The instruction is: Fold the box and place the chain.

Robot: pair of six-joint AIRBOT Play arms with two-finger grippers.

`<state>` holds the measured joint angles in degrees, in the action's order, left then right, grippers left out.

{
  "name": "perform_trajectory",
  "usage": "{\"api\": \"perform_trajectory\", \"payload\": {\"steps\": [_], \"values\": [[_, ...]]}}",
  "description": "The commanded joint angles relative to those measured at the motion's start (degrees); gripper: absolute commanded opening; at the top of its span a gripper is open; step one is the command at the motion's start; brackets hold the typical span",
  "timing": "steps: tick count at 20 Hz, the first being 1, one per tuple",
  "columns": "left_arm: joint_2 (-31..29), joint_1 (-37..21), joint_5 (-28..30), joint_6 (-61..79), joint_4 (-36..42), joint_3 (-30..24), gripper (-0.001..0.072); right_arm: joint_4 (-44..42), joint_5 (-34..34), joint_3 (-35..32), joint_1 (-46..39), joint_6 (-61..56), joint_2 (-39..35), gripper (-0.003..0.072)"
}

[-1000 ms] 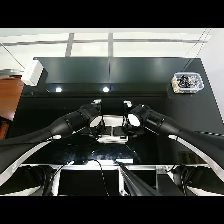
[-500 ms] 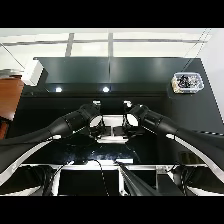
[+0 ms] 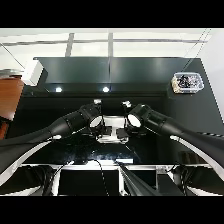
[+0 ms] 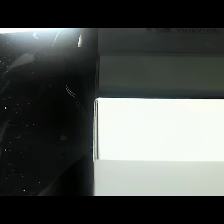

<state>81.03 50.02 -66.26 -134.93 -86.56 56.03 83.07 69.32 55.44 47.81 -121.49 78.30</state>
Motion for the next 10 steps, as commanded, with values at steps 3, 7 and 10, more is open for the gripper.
{"api": "perform_trajectory", "payload": {"steps": [3, 7, 10], "values": [[0.0, 0.0, -0.3, -0.1, 0.0, 0.0, 0.0027, 7.4, 4.5, 0.0, -1.7, 6.9, -13.4, 0.0647], [0.0, 0.0, -0.2, -0.1, 0.0, 0.0, 0.0027, 14.6, 5.6, 0.0, -11.6, 12.3, -24.3, 0.0648], [0.0, 0.0, -0.1, -0.1, 0.1, 0.0, 0.0027, 19.3, 1.0, -0.2, -26.9, 14.8, -25.3, 0.065]]}}
